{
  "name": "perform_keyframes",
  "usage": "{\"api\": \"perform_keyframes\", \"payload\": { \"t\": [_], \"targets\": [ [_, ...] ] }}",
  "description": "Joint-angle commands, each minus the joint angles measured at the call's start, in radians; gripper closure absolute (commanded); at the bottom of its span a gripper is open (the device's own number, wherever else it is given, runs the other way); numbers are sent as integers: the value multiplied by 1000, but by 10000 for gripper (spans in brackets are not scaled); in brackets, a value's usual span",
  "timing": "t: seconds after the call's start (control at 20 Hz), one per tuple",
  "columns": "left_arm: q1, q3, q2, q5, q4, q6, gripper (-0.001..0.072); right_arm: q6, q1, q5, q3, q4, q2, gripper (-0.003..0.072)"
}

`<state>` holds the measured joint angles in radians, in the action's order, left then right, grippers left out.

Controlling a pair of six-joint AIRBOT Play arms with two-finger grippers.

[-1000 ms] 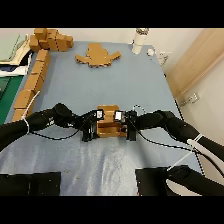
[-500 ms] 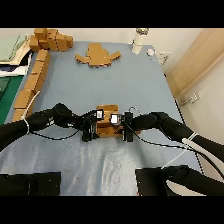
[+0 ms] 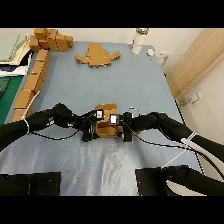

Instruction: Fold the box.

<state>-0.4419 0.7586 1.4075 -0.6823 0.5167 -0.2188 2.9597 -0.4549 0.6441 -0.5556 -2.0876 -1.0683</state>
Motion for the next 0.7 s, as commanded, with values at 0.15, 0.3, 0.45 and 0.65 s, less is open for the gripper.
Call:
{"api": "perform_keyframes", "payload": {
  "t": [0.15, 0.3, 0.45, 0.65],
  "targets": [
    [0, 0, 0, 0, 0, -1, 249, -1, -1, -6, 0, -3, 0, 119],
    [0, 0, 0, 0, 0, -1, 249, -86, 0, 31, 0, 41, 3, 122],
    [0, 0, 0, 0, 0, -1, 250, -352, 0, 66, 0, 220, 60, 621],
    [0, 0, 0, 0, 0, -1, 250, -1099, 1, 161, -27, 653, 194, 682]
  ]
}}
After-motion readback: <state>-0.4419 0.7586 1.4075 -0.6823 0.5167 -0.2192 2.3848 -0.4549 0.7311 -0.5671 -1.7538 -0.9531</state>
